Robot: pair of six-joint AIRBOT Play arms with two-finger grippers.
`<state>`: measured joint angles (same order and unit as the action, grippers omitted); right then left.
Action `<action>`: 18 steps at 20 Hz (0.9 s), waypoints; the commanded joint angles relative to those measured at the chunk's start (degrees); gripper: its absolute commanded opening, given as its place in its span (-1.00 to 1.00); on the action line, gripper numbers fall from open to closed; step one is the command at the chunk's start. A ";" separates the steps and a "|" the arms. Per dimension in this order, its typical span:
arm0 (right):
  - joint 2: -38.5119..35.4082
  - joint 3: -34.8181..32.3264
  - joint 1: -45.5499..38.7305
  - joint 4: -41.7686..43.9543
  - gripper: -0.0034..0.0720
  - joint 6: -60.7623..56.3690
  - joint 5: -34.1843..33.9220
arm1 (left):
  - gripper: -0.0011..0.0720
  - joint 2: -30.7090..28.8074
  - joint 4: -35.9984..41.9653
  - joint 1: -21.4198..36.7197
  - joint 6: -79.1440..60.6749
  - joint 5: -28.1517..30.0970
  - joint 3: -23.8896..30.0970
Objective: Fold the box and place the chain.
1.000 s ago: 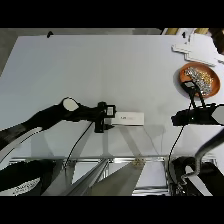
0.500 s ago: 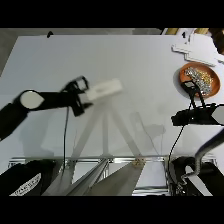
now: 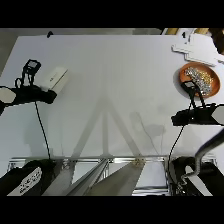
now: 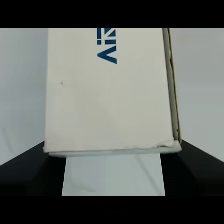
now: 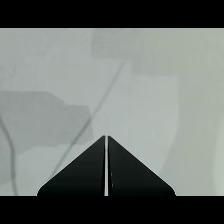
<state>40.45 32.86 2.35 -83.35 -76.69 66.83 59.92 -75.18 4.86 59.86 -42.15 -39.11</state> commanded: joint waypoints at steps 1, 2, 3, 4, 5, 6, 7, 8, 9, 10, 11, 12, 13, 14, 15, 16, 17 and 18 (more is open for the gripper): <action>0.04 -0.02 -0.02 0.00 -0.85 0.00 0.02 | -0.39 2.80 -2.45 2.01 3.52 -5.18 -0.02; 0.04 -0.02 -0.02 0.00 -0.85 0.00 0.00 | -0.39 3.69 -2.47 2.01 3.76 -6.71 -0.02; 0.04 -0.02 -0.02 0.00 -0.85 0.00 0.00 | -0.37 4.52 -2.51 2.01 4.22 -8.04 -0.02; 0.04 -0.02 -0.02 0.00 -0.85 0.00 0.02 | -0.18 5.40 -2.49 2.01 4.87 -9.29 -0.02; 0.04 -0.02 -0.02 0.00 -0.85 0.00 0.00 | 0.14 6.19 -2.47 2.01 4.92 -10.73 -0.02; 0.04 -0.02 -0.02 0.00 -0.85 0.00 0.02 | 0.42 6.75 -2.47 2.01 4.96 -12.00 -0.02; 0.04 -0.02 -0.02 0.00 -0.85 0.00 0.00 | 0.64 7.04 -2.47 2.01 5.46 -13.00 -0.02; 0.04 -0.02 -0.02 0.00 -0.85 0.00 0.00 | 0.81 7.06 -2.47 2.01 6.84 -13.42 -0.02; 0.04 -0.02 -0.02 0.00 -0.85 0.00 0.02 | 0.92 6.99 -2.47 1.99 9.99 -13.94 -0.02; 0.04 -0.02 -0.02 0.00 -0.85 0.00 0.02 | 0.93 6.99 -2.10 1.97 12.35 -14.49 -0.04; 0.04 -0.02 -0.02 0.00 -0.85 0.00 0.02 | 0.93 6.97 -1.46 1.97 12.61 -15.17 -0.04; 0.04 -0.02 -0.02 0.00 -0.85 0.00 0.02 | 0.93 6.75 -1.40 1.90 12.61 -15.96 -0.04; 0.04 -0.02 -0.02 0.00 -0.85 0.00 0.02 | 0.93 6.16 -1.38 1.90 12.61 -16.50 -0.07; 0.04 -0.02 -0.02 0.00 -0.85 0.00 0.00 | 0.93 5.11 -1.27 1.90 12.63 -16.98 -0.07; 0.04 -0.02 -0.02 0.00 -0.85 0.00 0.00 | 0.93 3.76 -0.76 1.90 12.61 -17.62 -0.07; 0.04 -0.02 -0.02 0.00 -0.85 0.00 0.00 | 0.93 2.05 -0.07 1.90 12.61 -17.90 -0.07; 0.04 -0.02 -0.02 0.00 -0.85 0.00 0.02 | 0.93 -0.07 0.52 1.90 12.59 -17.99 -0.07; 0.04 -0.02 -0.02 0.00 -0.85 0.00 0.02 | 0.92 -2.40 0.85 1.90 12.61 -18.16 -0.07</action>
<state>40.45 32.86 2.35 -83.35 -76.69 66.83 61.78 -75.70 6.79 71.88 -58.94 -39.16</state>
